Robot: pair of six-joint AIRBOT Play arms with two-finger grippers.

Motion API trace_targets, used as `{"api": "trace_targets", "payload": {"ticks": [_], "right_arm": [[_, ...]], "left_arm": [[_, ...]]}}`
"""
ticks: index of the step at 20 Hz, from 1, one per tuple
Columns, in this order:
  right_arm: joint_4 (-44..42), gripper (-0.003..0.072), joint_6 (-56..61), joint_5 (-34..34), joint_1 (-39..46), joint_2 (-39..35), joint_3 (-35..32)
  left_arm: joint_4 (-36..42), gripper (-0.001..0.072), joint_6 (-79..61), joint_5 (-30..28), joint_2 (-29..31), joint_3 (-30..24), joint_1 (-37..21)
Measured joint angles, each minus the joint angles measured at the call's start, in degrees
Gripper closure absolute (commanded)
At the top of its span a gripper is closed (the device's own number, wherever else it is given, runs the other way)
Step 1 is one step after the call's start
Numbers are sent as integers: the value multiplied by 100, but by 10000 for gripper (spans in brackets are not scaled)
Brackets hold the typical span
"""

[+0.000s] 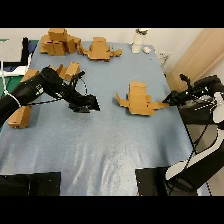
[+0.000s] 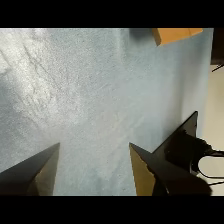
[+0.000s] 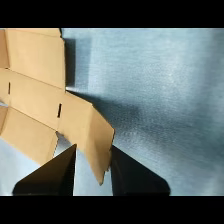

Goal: Fold the box.

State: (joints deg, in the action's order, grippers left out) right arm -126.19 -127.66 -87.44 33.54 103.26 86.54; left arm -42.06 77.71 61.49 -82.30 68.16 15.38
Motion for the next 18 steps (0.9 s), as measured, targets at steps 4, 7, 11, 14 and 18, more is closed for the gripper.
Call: {"api": "trace_targets", "payload": {"ticks": [4,7,11,14,18], "right_arm": [[-87,391,-125,39,-9,70,0],[-201,426,-166,-4,-68,212,0],[-332,488,-269,-26,-291,363,0],[-378,532,-337,-24,-507,402,0],[-442,680,-380,-17,-745,422,0]], "left_arm": [[74,53,-87,-72,0,0,0],[205,53,-179,-157,-2,0,0],[358,53,-297,-192,-4,0,0],[433,53,-343,-203,-4,0,0],[487,53,-461,-251,-4,0,0]]}}
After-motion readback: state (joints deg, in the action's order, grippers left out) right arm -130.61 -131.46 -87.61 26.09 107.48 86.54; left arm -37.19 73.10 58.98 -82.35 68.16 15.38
